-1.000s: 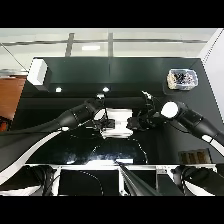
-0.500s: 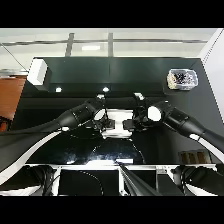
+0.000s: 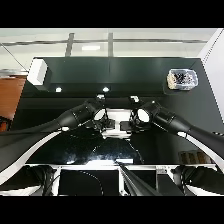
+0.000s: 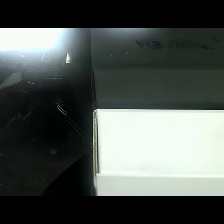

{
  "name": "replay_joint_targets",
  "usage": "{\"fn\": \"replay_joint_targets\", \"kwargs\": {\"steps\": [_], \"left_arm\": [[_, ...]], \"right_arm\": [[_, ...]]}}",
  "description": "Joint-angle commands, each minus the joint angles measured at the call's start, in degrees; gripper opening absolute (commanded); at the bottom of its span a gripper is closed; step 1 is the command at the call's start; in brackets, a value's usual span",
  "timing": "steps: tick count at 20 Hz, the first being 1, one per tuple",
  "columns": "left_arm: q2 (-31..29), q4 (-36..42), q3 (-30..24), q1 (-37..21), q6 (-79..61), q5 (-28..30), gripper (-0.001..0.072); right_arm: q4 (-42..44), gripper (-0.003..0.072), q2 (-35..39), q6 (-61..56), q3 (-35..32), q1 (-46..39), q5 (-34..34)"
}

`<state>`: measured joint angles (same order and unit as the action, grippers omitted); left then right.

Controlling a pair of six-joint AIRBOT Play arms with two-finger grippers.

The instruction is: Fold the box and place the chain.

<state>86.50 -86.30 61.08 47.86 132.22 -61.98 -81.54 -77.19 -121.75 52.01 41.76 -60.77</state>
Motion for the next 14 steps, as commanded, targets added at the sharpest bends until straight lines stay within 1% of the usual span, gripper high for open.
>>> {"fn": "replay_joint_targets", "kwargs": {"steps": [1, 6, 7, 8, 13, 14], "left_arm": [[0.0, 0.0, 0.0, 0.0, 0.0, 0.0, 0.0031], [0.0, 0.0, 0.0, 0.0, 0.0, 0.0, 0.0031], [0.0, 0.0, 0.0, 0.0, 0.0, 0.0, 0.0031], [0.0, 0.0, 0.0, 0.0, 0.0, 0.0, 0.0031], [0.0, 0.0, 0.0, 0.0, 0.0, 0.0, 0.0032], [0.0, 0.0, 0.0, 0.0, 0.0, 0.0, 0.0031]], "right_arm": [[-1.7, 0.0297, -0.8, -2.4, 1.2, 0.3, -0.8], [-1.6, 0.0295, -3.1, -3.3, 2.8, 0.3, -0.9], [-1.5, 0.0156, -3.4, -3.4, 3.0, 0.3, -1.0], [-1.5, 0.0139, -3.5, -3.5, 3.1, 0.3, -0.9], [-1.5, 0.0117, -3.7, -4.8, 3.1, 0.3, -2.2], [-1.4, 0.0062, -3.7, -5.0, 3.1, 0.3, -2.3]]}}
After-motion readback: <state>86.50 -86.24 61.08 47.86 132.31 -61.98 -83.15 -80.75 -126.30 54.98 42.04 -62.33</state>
